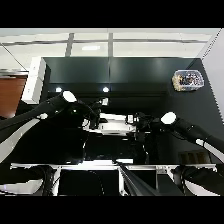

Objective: Fold the box and place the chain.

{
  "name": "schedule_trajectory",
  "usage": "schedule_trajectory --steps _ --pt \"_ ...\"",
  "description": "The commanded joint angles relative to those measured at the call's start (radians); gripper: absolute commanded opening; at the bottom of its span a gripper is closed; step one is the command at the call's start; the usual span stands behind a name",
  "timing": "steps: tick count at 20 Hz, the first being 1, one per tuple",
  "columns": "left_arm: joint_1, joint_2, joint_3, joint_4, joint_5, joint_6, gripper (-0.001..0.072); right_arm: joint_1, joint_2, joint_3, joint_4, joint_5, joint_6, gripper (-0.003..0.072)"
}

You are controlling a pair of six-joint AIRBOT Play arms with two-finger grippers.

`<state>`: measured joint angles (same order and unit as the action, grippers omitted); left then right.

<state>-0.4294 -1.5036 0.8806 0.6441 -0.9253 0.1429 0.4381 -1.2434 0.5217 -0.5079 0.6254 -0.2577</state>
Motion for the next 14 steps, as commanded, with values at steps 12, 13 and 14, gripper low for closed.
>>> schedule_trajectory --steps 12,13,14 --pt "0.190 0.331 -0.001 0.361 -0.314 -0.613 0.0026 0.000 0.000 0.000 -0.002 0.003 -0.001 0.0394" --pt "0.190 0.347 -0.002 0.399 -0.347 -0.662 0.0026 0.000 0.000 0.000 -0.002 0.003 -0.001 0.0395" --pt "0.191 0.361 -0.003 0.415 -0.374 -0.731 0.0025 0.000 0.000 0.000 -0.001 0.003 -0.001 0.0394"
